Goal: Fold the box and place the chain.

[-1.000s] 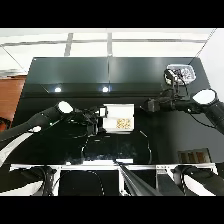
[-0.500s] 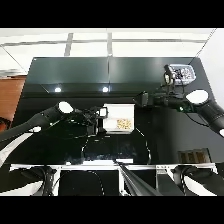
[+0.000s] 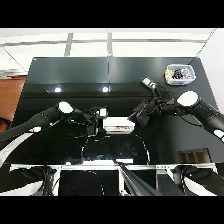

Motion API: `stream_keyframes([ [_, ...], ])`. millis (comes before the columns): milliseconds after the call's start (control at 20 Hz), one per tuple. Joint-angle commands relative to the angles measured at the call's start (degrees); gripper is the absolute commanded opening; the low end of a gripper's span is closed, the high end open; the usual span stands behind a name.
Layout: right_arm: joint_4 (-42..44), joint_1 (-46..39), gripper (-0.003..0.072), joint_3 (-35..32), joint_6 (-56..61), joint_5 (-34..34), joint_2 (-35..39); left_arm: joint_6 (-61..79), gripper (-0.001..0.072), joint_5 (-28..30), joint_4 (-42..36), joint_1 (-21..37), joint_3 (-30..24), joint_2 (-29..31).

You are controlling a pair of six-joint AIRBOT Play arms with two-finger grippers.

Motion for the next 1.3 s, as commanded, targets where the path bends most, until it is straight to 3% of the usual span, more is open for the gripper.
stream_keyframes([
  [0,-3.7,1.3,0.0696,0.1,-13.9,1.7,0.0,0.0,0.0351,0.0,0.0,0.0,0.0,0.0],
  [950,-4.3,5.4,0.0695,0.1,-19.4,1.0,-1.6,0.0,0.0350,0.0,0.0,0.0,0.0,0.0],
  [1000,-4.3,5.4,0.0618,0.1,-19.4,0.9,-1.6,0.0,0.0350,0.0,0.0,0.0,0.0,0.0],
  [1050,-4.3,5.4,0.0467,0.1,-19.3,0.9,-1.6,0.0,0.0350,0.0,0.0,0.0,0.0,0.0],
  [1100,-4.3,5.4,0.0420,0.1,-19.2,0.9,-1.6,0.0,0.0351,0.0,0.0,0.0,0.0,0.0],
  [1150,-4.3,5.4,0.0419,0.1,-19.2,0.9,-1.6,0.0,0.0351,0.0,0.0,0.0,0.0,0.0],
  [1250,-4.3,5.4,0.0243,0.1,-18.4,0.9,-1.6,0.0,0.0350,0.0,0.0,0.0,0.0,0.0],
])
